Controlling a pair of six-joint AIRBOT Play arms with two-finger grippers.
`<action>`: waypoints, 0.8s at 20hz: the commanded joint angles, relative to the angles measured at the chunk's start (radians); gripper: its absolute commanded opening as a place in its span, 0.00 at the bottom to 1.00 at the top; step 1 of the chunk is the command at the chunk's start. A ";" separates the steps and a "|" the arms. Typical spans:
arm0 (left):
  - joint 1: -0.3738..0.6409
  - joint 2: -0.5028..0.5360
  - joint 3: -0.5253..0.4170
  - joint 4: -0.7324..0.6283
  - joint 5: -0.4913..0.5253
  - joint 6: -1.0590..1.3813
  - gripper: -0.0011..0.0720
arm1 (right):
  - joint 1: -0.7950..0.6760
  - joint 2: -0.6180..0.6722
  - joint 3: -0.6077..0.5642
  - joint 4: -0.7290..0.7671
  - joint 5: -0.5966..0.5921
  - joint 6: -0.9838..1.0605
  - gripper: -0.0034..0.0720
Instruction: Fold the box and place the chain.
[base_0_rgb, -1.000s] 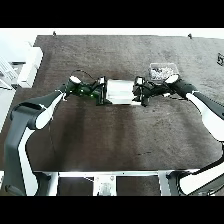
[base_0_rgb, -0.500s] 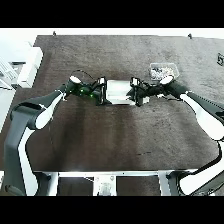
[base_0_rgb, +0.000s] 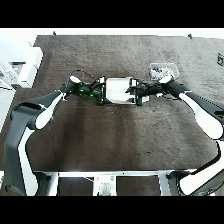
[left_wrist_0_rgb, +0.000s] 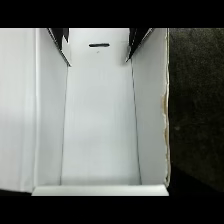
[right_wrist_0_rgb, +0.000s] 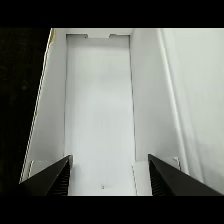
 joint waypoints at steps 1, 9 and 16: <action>0.000 0.000 0.000 0.003 -0.006 0.002 0.67 | -0.001 -0.001 0.002 -0.023 -0.006 -0.021 0.86; 0.000 0.000 0.000 0.002 -0.005 0.002 0.67 | -0.012 0.009 0.002 -0.242 0.014 0.145 0.31; 0.000 0.000 0.000 0.002 -0.005 0.003 0.67 | -0.086 0.101 0.002 -0.244 0.047 0.250 0.21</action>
